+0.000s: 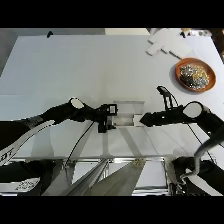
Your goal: Fold the box and place the chain.
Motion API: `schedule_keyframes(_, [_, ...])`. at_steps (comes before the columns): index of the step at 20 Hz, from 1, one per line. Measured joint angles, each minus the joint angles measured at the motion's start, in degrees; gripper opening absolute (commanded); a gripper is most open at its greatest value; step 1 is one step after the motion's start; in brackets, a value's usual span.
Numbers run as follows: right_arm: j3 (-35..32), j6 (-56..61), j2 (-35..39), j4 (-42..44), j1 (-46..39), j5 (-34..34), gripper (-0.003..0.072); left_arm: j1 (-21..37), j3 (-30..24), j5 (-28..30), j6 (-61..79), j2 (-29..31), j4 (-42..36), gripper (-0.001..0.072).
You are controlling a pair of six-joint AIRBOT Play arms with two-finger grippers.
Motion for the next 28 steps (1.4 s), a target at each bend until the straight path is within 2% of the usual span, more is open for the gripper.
schedule_keyframes(6, [5.0,13.4,-4.6,-9.0,7.7,-0.9,0.04,0.0,0.0,0.0,0.0,0.0,0.0,0.0009])
schedule_keyframes(14, [11.3,34.4,-10.2,-23.3,17.7,3.6,0.04,0.0,0.0,0.0,0.0,0.0,0.0,0.0009])
schedule_keyframes(18, [16.0,41.4,-14.0,-28.7,22.2,6.1,0.0394,0.0,0.0,0.0,-0.1,0.0,0.0,0.0009])
schedule_keyframes(22, [19.1,46.2,-16.7,-30.7,23.7,8.0,0.0294,0.0,0.0,0.0,-0.1,0.0,-0.1,0.0009])
schedule_keyframes(25, [19.9,49.0,-17.4,-32.2,24.2,8.9,0.0275,0.0,0.0,0.0,-0.1,0.0,0.0,0.0009])
schedule_keyframes(27, [20.1,50.2,-17.6,-33.4,24.3,9.4,0.0189,0.0,0.0,0.0,-0.1,0.0,0.0,0.0009])
schedule_keyframes(28, [20.1,51.1,-17.7,-34.1,24.3,9.6,0.0174,0.0,0.0,0.0,0.0,0.0,0.0,0.0009])
